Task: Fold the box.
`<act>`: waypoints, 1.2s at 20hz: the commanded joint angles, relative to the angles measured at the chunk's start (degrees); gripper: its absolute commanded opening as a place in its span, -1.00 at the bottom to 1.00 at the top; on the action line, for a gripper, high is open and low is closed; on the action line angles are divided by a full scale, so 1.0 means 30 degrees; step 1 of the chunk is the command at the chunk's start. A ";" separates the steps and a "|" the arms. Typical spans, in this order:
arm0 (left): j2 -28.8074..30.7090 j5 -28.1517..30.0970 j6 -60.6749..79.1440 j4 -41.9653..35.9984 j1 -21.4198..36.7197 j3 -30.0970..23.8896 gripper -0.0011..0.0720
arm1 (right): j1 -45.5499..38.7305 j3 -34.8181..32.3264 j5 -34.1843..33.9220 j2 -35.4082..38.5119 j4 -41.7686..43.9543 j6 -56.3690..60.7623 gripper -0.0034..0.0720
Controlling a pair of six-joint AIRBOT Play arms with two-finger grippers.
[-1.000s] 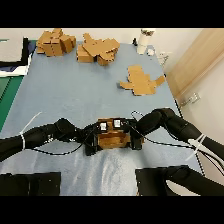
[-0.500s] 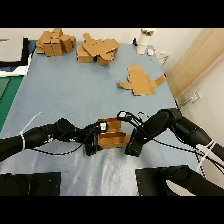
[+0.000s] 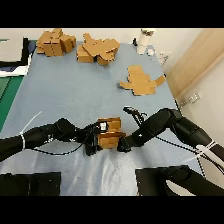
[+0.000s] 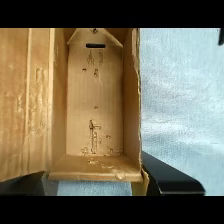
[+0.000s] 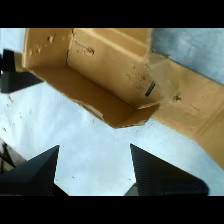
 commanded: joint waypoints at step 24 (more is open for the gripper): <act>0.0087 -0.1953 -0.3359 0.3366 0.0889 0.0000 0.29 | 0.0051 0.0007 0.5472 -0.0204 0.2543 0.2528 -0.90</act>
